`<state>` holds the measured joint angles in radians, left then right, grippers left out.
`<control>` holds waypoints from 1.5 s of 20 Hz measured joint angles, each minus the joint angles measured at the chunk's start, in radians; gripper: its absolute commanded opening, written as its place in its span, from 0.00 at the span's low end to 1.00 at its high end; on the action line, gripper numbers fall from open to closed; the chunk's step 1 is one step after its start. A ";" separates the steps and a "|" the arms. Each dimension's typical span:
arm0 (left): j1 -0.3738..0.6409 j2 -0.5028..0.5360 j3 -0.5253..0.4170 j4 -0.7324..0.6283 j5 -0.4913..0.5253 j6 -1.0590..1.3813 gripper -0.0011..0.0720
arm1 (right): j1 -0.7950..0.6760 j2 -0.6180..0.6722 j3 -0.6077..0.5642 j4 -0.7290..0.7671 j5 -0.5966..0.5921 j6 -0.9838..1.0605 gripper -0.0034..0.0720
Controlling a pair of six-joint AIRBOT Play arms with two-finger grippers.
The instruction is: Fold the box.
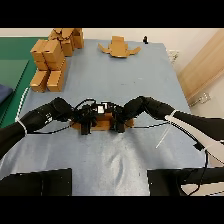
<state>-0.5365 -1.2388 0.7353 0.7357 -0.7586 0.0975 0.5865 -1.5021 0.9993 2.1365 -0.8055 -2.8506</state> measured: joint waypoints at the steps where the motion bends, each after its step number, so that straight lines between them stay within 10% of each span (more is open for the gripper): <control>1: 0.000 0.000 0.000 0.000 0.003 0.001 0.84 | 0.000 0.000 0.000 -0.002 0.000 -0.003 0.05; 6: 0.000 0.005 0.005 0.005 0.015 -0.026 0.76 | 0.000 0.000 0.000 -0.002 -0.002 -0.001 0.05; 8: 0.000 0.021 0.018 0.008 0.008 -0.050 0.03 | 0.000 0.000 0.000 0.000 -0.004 0.005 0.06; 16: 0.029 0.272 0.064 0.009 -0.137 -0.151 0.03 | 0.000 0.000 0.000 -0.001 -0.008 0.000 0.06; 21: 0.311 0.443 -0.008 0.088 -0.163 -0.561 0.03 | 0.000 0.000 0.000 -0.002 -0.008 0.003 0.06; 25: 0.569 0.412 -0.098 0.243 -0.179 -1.022 0.03 | 0.000 0.000 0.000 -0.001 -0.012 0.018 0.06; 30: 0.612 0.217 -0.140 0.180 -0.204 -1.158 0.03 | 0.000 0.000 0.000 -0.001 -0.014 0.024 0.06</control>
<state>0.0750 -1.0222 0.5953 0.9157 -0.9627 -1.0607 0.5861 -1.5021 0.9997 2.1357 -0.8200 -2.8265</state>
